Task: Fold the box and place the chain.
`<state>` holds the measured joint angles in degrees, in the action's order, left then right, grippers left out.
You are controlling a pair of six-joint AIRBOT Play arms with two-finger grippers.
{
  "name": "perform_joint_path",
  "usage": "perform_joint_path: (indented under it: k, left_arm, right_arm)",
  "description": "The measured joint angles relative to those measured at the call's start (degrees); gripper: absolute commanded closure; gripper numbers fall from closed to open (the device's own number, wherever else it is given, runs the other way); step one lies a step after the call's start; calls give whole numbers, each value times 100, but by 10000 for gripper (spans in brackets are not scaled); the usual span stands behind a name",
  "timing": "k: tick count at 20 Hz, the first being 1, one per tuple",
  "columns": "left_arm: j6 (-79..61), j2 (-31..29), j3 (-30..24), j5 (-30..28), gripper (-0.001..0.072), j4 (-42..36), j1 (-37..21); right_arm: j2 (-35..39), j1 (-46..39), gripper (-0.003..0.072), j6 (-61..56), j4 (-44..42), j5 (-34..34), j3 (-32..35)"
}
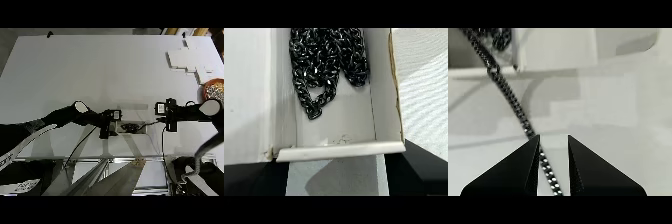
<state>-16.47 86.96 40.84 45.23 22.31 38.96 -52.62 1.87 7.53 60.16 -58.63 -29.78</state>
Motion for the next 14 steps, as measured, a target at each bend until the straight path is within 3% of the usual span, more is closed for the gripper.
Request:
perform_joint_path:
  k: [7, 14]
  left_arm:
    - [0, 0, 0, 0, 420, 0, 0]
    - [0, 0, 0, 2, 420, 0, 0]
  right_arm:
    - [-813, -57, 486, 260, 459, 160, 2]
    - [-1016, -59, 510, 529, 527, 509, 190]
